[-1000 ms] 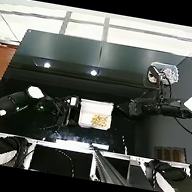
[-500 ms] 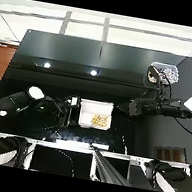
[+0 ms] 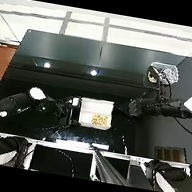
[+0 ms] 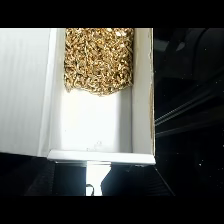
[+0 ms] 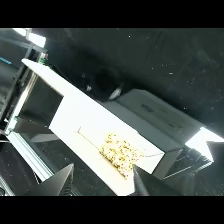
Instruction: Fold the box and place the chain.
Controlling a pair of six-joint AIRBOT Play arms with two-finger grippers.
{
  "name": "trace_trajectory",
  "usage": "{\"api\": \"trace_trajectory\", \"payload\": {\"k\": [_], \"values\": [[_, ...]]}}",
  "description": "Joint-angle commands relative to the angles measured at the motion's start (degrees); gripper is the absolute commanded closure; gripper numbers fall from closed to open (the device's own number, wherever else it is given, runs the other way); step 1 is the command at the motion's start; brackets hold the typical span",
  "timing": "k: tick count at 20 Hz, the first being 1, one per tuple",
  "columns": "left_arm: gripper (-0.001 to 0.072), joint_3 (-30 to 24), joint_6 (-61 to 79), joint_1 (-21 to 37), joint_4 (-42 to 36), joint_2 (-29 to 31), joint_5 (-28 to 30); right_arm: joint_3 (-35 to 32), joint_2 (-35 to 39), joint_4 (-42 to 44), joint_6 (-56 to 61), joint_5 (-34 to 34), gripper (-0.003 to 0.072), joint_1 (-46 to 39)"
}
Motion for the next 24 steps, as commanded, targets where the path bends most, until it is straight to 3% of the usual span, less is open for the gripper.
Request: {"api": "trace_trajectory", "payload": {"k": [1,6,9,13,16,21,24], "values": [[0.0224,0.0,0.04,-0.04,0.39,-0.04,0.17,0.04,0.0,-1.79,0.02,-0.37,-0.0024,0.04],[0.0224,0.0,0.04,-0.04,0.42,-0.04,0.15,4.07,-2.54,-4.92,0.63,-12.81,-0.0034,0.02],[0.0223,0.0,0.04,-0.04,0.39,-0.04,0.17,10.36,-9.94,-4.68,-4.55,-10.08,-0.0034,0.7],[0.0223,0.0,0.02,-0.04,0.39,-0.04,0.24,10.82,-17.2,-4.85,-16.76,-7.13,-0.0034,4.15],[0.0223,0.0,0.02,-0.04,0.37,-0.04,0.24,10.84,-17.9,-5.2,-29.59,-0.11,-0.0034,7.08],[0.0223,0.0,0.02,-0.04,0.39,-0.04,0.22,10.43,-17.88,-8.92,-31.34,5.62,-0.0034,11.3],[0.0223,0.0,0.02,-0.04,0.37,-0.04,0.22,9.2,-17.88,-11.02,-31.41,4.22,-0.0034,15.32]]}}
